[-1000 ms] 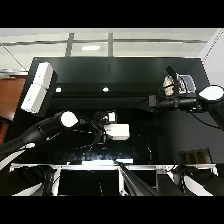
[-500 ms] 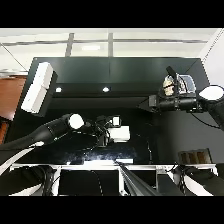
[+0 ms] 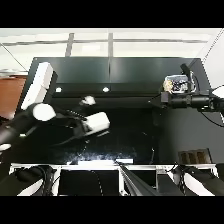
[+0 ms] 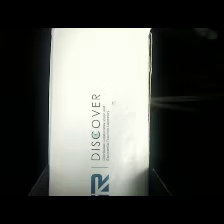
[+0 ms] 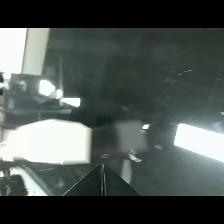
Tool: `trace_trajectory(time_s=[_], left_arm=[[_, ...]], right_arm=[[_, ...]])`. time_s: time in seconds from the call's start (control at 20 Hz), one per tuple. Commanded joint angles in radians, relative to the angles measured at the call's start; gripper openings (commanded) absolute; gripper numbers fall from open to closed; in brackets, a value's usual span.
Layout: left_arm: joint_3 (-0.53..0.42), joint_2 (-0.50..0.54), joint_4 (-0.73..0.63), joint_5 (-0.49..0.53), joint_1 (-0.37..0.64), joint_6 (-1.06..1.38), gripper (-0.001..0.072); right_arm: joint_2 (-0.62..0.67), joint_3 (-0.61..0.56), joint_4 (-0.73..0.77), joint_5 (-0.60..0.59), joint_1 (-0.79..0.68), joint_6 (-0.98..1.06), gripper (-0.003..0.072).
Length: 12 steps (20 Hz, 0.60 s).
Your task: Fold the box and place the chain.
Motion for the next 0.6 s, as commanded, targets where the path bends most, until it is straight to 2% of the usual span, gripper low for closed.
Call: trace_trajectory(time_s=[0.0, 0.1, 0.2, 0.35, 0.45, 0.55], left_arm=[[-0.016, 0.188, 0.18, -0.23, 0.305, -0.12, 0.0422], [-0.039, 0.288, 0.209, -0.257, 0.545, -0.117, 0.0423], [-0.044, 0.344, 0.203, -0.227, 0.779, -0.117, 0.0423], [-0.045, 0.331, 0.105, -0.165, 1.102, -0.073, 0.0423], [-0.045, 0.277, 0.002, -0.158, 1.244, 0.053, 0.0423], [-0.045, 0.215, -0.031, -0.142, 1.312, 0.143, 0.0423]], right_arm=[[0.0, 0.001, -0.027, 0.014, -0.044, -0.082, 0.0025], [0.0, 0.001, -0.026, 0.013, -0.044, -0.105, 0.0025], [0.0, 0.001, -0.026, 0.012, -0.044, -0.126, 0.0025], [0.0, 0.001, -0.026, -0.005, -0.044, -0.13, 0.0025], [0.0, 0.001, -0.026, -0.011, -0.044, -0.129, 0.0025], [0.0, 0.001, -0.026, -0.01, -0.043, -0.113, 0.0025]])
